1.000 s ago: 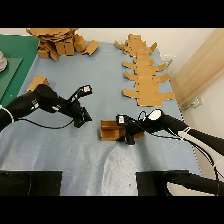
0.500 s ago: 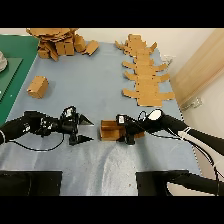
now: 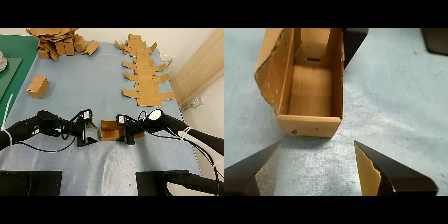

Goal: Fold the box.

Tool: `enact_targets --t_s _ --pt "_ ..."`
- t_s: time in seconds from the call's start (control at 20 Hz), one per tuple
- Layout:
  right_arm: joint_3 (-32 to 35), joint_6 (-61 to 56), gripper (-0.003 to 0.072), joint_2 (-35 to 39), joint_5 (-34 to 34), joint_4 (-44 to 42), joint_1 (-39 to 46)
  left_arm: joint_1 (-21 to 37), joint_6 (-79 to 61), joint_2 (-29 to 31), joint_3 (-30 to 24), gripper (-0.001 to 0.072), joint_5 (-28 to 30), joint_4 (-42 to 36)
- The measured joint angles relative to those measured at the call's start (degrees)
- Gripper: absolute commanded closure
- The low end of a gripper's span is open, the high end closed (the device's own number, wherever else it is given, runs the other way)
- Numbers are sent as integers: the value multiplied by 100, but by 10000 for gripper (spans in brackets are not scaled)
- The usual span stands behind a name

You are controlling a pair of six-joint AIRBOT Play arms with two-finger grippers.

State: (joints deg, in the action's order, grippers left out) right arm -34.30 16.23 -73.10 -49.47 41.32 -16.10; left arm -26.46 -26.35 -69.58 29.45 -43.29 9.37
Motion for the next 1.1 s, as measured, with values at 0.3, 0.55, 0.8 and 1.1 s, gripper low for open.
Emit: enact_targets --t_s 0.3,0.55,0.8,1.1 --pt "2 -7 92 0 -2 -15 0 -398 564 -52 153 17 573 321" --pt "2 -9 92 0 -2 -17 0 -516 658 -177 247 18 730 345" --pt "2 -9 92 -2 -2 -17 0 -616 667 -205 278 18 822 337" --pt "4 -9 92 0 -2 -20 0 -726 800 -212 295 18 887 214"
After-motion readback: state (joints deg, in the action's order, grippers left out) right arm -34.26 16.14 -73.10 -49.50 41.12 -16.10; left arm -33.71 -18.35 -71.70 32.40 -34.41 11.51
